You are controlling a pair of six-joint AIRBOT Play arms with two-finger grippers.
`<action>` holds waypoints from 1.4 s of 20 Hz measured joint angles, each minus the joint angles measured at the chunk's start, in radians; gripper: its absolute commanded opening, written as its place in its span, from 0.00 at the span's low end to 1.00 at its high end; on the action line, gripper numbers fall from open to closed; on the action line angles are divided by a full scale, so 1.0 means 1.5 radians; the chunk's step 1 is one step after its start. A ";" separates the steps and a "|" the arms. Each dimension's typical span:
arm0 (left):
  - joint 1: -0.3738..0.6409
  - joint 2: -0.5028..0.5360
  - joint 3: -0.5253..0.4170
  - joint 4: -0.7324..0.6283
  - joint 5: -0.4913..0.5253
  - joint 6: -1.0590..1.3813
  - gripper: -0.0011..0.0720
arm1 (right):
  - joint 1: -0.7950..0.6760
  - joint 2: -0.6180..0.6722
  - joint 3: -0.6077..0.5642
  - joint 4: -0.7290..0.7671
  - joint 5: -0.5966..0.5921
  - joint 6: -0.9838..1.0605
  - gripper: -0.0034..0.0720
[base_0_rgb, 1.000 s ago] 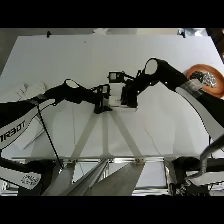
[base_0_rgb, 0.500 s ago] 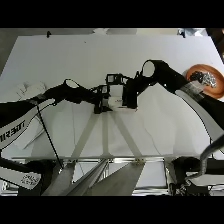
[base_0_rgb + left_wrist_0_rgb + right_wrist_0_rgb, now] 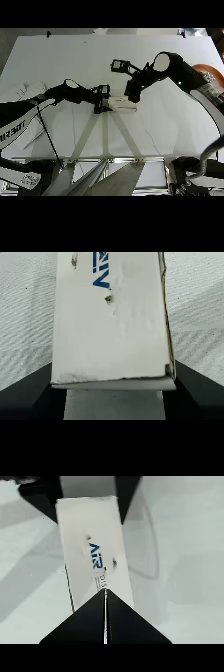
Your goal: Fold the box and place the chain.
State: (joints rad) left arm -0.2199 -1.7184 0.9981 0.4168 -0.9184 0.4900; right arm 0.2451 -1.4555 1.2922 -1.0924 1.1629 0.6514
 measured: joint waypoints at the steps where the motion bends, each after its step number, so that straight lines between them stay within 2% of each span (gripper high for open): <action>1: 0.000 0.000 0.000 0.000 0.001 0.000 0.23 | -0.010 -0.005 -0.001 0.015 0.002 0.029 0.06; 7: 0.000 0.000 0.000 -0.001 0.001 0.000 0.23 | -0.049 -0.069 -0.009 0.186 0.057 0.111 0.05; 11: 0.000 0.000 0.000 -0.001 0.001 0.000 0.23 | -0.054 -0.091 -0.059 0.263 0.057 0.113 0.05; 17: 0.000 0.000 0.000 -0.001 0.001 -0.001 0.23 | -0.056 -0.098 -0.135 0.305 0.024 0.104 0.05; 23: 0.000 0.000 0.000 -0.001 0.001 0.000 0.23 | -0.056 -0.098 -0.153 0.326 0.018 0.090 0.05; 28: 0.000 0.000 0.000 -0.001 0.001 0.000 0.23 | -0.057 -0.067 -0.155 0.408 0.013 0.053 0.05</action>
